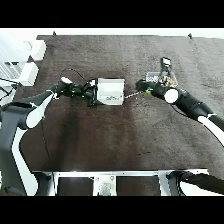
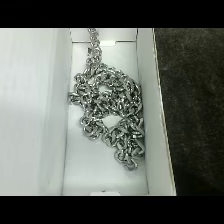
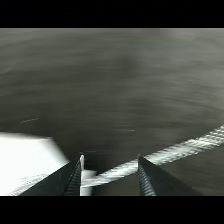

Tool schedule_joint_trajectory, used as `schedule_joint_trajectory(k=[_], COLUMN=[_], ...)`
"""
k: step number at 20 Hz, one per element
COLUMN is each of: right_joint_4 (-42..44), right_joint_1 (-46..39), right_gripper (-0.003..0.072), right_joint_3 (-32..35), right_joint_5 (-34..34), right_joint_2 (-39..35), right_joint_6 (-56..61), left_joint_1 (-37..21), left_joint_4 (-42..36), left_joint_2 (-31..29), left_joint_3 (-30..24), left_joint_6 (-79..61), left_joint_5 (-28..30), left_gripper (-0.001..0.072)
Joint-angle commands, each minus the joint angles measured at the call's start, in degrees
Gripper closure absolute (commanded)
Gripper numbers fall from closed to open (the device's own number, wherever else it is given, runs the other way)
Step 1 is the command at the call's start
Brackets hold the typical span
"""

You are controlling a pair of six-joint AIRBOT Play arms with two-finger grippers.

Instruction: Fold the box and place the chain.

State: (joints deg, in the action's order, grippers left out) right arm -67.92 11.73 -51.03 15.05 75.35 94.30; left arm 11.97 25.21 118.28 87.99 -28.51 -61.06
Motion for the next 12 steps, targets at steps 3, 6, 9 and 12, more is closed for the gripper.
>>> schedule_joint_trajectory(k=[3,6,9,12], right_joint_4=[3.9,4.7,5.1,5.6], right_joint_1=[-9.6,-8.7,-7.2,-5.9], right_gripper=[0.0210,0.0206,0.0208,0.0283], right_joint_3=[-0.7,-6.3,-11.9,-15.8], right_joint_5=[0.4,0.4,0.6,0.6], right_joint_2=[8.3,15.4,20.4,24.0], right_joint_6=[2.6,2.6,2.5,2.3], left_joint_1=[0.0,0.0,0.0,0.0], left_joint_4=[0.0,0.0,0.0,0.0], left_joint_2=[0.0,0.0,0.0,0.0], left_joint_3=[0.0,0.0,0.0,0.0], left_joint_6=[0.0,0.0,0.0,0.0], left_joint_5=[0.0,0.0,0.0,0.0], left_gripper=[0.0400,0.0400,0.0400,0.0400])
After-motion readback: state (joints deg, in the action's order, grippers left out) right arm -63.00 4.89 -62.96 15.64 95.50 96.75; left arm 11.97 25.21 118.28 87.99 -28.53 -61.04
